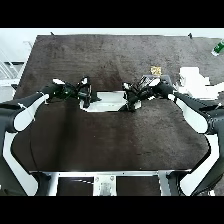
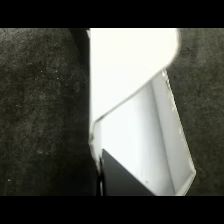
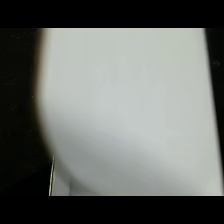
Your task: Fold the box and place the chain.
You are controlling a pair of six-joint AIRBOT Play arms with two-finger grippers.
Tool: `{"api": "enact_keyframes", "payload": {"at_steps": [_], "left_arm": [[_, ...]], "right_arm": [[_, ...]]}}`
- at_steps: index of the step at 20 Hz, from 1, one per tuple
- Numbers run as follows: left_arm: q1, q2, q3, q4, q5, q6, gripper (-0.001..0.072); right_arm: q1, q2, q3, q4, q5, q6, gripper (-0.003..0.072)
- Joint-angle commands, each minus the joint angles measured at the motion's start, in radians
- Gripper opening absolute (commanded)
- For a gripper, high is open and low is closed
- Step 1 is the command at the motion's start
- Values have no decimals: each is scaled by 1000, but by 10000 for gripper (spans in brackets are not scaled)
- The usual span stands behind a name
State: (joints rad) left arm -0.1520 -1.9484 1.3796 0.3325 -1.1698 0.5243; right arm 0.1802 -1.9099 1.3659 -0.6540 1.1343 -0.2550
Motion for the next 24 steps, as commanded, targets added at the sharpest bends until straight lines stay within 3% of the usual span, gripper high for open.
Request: {"api": "enact_keyframes", "payload": {"at_steps": [1, 9, 10, 11, 12, 15, 21, 22, 23, 24], "left_arm": [[0, 0, 0, -19, 0, 0, 20], [0, 10, 9, -31, -17, 8, 23], [0, 10, 17, -30, -26, 8, 130], [0, 10, 18, -31, -27, 6, 331], [0, 10, 19, -30, -29, 4, 363], [7, 10, 20, -26, -60, 5, 364], [148, 10, 137, -19, -335, -21, 362], [170, 10, 161, -19, -362, -51, 302], [187, 10, 187, -17, -404, -78, 111], [199, 10, 210, -16, -455, -80, 20]], "right_arm": [[1, -1, 0, 0, 0, 0, 455], [1, -1, 0, 0, 0, 0, 455], [1, -1, 0, 0, 0, 0, 455], [1, -1, 0, 0, 0, 0, 455], [1, -1, 0, 0, 0, 0, 455], [1, -1, 0, 0, 0, 0, 455], [1, -1, 0, 0, 0, 0, 455], [1, -1, 0, 0, 0, 0, 455], [1, -1, 0, 0, 0, 0, 455], [1, -1, 0, 0, 0, 0, 455]]}}
